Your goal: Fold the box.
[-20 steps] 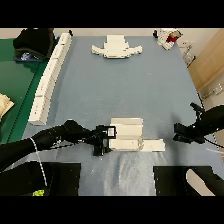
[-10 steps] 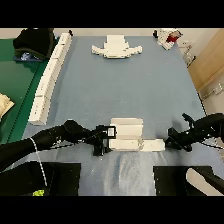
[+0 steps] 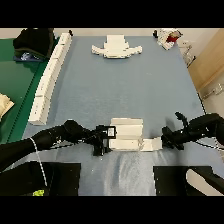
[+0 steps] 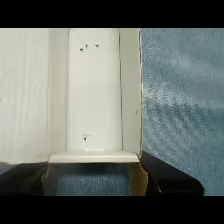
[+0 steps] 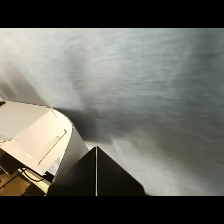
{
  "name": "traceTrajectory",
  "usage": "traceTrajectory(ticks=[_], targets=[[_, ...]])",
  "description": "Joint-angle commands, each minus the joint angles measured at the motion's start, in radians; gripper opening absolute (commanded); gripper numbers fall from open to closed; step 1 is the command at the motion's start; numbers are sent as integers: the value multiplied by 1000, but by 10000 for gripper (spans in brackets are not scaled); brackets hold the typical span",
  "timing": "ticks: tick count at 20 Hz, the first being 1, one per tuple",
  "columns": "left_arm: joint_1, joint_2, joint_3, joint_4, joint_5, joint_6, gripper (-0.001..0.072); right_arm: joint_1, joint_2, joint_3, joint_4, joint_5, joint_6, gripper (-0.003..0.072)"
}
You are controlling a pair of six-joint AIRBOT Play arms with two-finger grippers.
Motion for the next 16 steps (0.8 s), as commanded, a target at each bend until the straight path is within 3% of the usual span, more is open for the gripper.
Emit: traceTrajectory(ticks=[1, 10, 16], targets=[[0, 1, 1, 0, 0, 0, 468, 99, -1, -3, 34, 41, -3, 4], [0, 1, 1, 0, 0, 0, 468, 248, 11, 14, 114, 37, -3, 4], [0, 1, 1, 0, 0, 0, 468, 256, 83, 59, 106, 52, -3, 8]])
